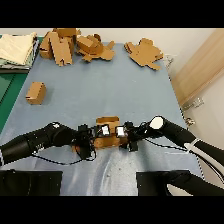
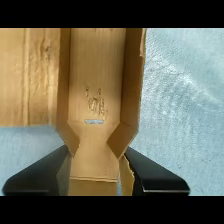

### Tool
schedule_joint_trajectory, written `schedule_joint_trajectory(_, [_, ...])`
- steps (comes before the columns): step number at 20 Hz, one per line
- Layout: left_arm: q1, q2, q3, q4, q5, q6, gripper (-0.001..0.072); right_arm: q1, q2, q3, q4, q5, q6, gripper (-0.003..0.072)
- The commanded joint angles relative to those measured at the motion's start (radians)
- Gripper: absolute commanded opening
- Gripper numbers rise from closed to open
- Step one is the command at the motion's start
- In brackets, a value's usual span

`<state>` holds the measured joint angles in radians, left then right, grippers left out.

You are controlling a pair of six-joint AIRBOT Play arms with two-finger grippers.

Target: Fold the box.

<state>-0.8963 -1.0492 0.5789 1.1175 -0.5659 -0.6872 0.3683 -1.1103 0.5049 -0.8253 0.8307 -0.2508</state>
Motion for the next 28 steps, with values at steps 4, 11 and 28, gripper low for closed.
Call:
schedule_joint_trajectory(4, [-0.033,0.0,0.0,0.002,0.035,0.016,0.0289,0.001,0.0,0.0,0.0,0.0,0.0,0.0592])
schedule_joint_trajectory(11, [-0.033,0.0,0.0,0.004,0.077,0.019,0.0151,0.001,0.0,0.0,0.003,0.0,0.0,0.0592])
schedule_joint_trajectory(28, [-0.033,-0.035,0.0,0.003,0.166,0.022,0.0023,0.001,0.0,0.0,0.014,0.0,0.0,0.0592])
